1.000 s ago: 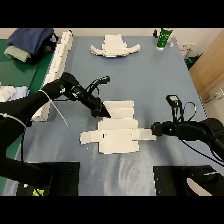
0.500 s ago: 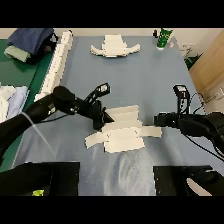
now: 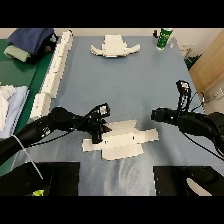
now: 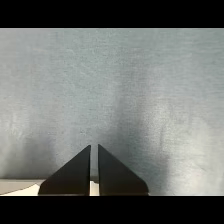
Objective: Fold the box.
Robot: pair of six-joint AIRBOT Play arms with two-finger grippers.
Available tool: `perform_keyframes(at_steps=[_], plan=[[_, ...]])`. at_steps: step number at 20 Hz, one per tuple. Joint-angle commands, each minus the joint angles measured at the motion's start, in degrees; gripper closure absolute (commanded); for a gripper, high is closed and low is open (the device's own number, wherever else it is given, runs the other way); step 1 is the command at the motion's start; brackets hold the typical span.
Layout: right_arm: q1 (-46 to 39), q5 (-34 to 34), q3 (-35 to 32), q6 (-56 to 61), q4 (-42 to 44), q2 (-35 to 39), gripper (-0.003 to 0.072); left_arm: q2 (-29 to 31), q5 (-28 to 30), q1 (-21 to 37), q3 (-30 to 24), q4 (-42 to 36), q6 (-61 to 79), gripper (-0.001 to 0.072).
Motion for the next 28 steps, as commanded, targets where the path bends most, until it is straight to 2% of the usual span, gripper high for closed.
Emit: perform_keyframes(at_steps=[1, 4, 9, 14, 17, 21, 23, 25, 28], plan=[[0.1, 0.5, 0.0, 0.0, 1.6, 0.0, 0.0615, 0.3, 0.8, -0.3, -0.8, 0.1, 0.4, 0.0695], [0.1, -0.3, 0.0, 0.0, 2.2, 0.0, 0.0615, 0.3, 0.3, -0.3, -0.8, -0.1, 1.3, 0.0695], [0.1, -0.3, 0.0, 0.0, 2.5, 0.0, 0.0615, 0.2, -5.9, -0.3, -0.8, 0.4, 3.3, 0.0695], [0.1, -0.4, 0.0, 0.0, 3.0, 0.0, 0.0615, -2.6, -6.1, -0.3, -0.8, 1.2, 4.2, 0.0695], [0.1, -0.5, 0.0, 0.0, 3.1, 0.0, 0.0615, -1.4, -5.6, -0.3, 0.0, 1.1, 8.7, 0.0695], [0.1, -0.9, 0.0, 0.0, 3.0, 0.0, 0.0615, 4.0, 3.4, -0.3, 0.8, 1.2, 9.2, 0.0695], [0.1, -0.9, 0.0, 0.0, 3.0, 0.0, 0.0615, 4.7, 2.8, -0.7, 0.7, 1.1, 10.5, 0.0696], [0.1, -1.0, 0.0, 0.0, 3.1, 0.0, 0.0615, 4.7, 4.4, -3.2, -0.5, 0.9, 12.5, 0.0697], [0.1, -1.0, 0.0, 0.0, 3.5, 0.0, 0.0615, 4.7, 12.6, -7.9, -3.8, -1.2, 13.3, 0.0697]])
